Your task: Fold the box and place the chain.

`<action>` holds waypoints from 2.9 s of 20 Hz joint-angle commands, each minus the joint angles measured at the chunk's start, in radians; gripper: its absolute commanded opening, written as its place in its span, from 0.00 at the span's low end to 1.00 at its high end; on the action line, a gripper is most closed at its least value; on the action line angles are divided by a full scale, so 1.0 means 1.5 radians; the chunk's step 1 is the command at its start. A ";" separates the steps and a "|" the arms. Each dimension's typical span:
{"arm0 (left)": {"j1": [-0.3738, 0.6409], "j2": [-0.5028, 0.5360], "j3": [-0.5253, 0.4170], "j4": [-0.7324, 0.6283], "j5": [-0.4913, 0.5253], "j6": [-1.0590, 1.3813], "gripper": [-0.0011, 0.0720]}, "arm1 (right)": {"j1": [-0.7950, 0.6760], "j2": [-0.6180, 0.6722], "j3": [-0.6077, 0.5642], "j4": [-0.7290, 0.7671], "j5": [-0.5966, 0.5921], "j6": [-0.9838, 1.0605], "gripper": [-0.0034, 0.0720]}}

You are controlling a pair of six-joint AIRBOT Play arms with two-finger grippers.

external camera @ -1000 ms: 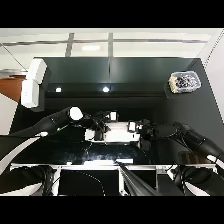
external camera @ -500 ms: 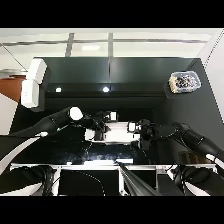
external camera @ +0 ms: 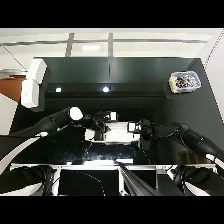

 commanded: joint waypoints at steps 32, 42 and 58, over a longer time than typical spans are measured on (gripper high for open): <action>0.040 0.238 -0.026 -0.013 -0.198 -0.406 0.05 | 0.000 0.000 0.000 0.001 0.000 0.009 0.68; 0.024 0.113 -0.031 -0.085 0.124 -0.459 0.06 | 0.000 0.000 0.000 0.000 0.000 0.013 0.68; 0.148 0.196 -0.014 0.020 -0.106 -0.463 0.82 | 0.000 0.000 0.000 0.000 0.000 0.018 0.68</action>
